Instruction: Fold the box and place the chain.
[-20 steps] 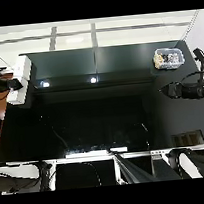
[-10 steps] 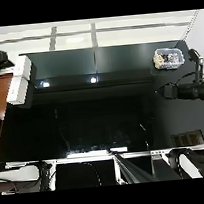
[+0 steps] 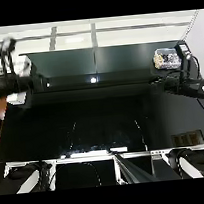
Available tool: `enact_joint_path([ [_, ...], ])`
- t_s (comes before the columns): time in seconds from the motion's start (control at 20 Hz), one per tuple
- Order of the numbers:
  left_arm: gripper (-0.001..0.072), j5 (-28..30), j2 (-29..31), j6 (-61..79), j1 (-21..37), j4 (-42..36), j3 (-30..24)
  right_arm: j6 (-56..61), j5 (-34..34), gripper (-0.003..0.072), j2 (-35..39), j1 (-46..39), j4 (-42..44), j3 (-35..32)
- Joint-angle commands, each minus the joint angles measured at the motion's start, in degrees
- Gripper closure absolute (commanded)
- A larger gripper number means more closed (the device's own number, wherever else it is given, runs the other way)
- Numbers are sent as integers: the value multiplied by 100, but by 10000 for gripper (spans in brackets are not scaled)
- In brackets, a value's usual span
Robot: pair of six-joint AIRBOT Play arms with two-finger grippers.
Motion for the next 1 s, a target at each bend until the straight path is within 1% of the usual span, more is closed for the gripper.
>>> enact_joint_path([
  [0.0, 687, 951, 1290, 57, -214, 118, -1679, 7, -286, 671, -284, 142, -1110, -44],
  [0.05, 686, 1001, 1478, 55, -214, 114, -1823, 7, -254, 670, -321, 144, -1086, -44],
  [0.15, 686, 984, 1644, 55, -219, 52, -1853, 4, -249, 670, -319, 144, -876, -44],
  [0.95, 686, 984, 1655, 55, -219, 48, -1853, 7, -249, 670, -319, 144, -874, -44],
])
